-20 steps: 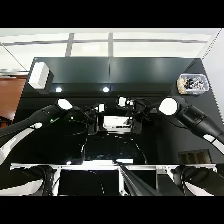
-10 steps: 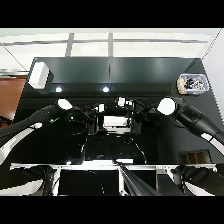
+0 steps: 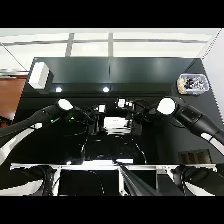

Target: Fold the box and place the chain.

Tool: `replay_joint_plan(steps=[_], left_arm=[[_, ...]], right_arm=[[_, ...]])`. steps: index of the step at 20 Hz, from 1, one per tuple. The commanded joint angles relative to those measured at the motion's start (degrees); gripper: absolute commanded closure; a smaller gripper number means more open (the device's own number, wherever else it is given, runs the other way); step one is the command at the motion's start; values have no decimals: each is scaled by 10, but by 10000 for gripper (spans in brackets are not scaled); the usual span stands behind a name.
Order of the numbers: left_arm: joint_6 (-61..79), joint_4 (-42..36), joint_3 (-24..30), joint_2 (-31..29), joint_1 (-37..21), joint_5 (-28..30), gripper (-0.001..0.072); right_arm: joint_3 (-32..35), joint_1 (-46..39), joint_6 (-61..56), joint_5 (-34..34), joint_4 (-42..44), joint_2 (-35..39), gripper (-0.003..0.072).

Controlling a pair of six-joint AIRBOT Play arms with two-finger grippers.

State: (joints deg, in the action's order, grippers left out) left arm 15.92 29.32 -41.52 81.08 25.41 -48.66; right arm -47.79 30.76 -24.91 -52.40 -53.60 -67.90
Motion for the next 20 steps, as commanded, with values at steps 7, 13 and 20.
replay_joint_plan(steps=[7,13,20], left_arm=[[-1,0,0,0,0,2,413],[-1,0,0,0,0,2,413],[-1,0,0,0,0,2,413]], right_arm=[[0,1,-5,-5,0,0,257],[5,1,-10,-12,-3,0,334],[14,0,-16,-9,-3,6,334]])
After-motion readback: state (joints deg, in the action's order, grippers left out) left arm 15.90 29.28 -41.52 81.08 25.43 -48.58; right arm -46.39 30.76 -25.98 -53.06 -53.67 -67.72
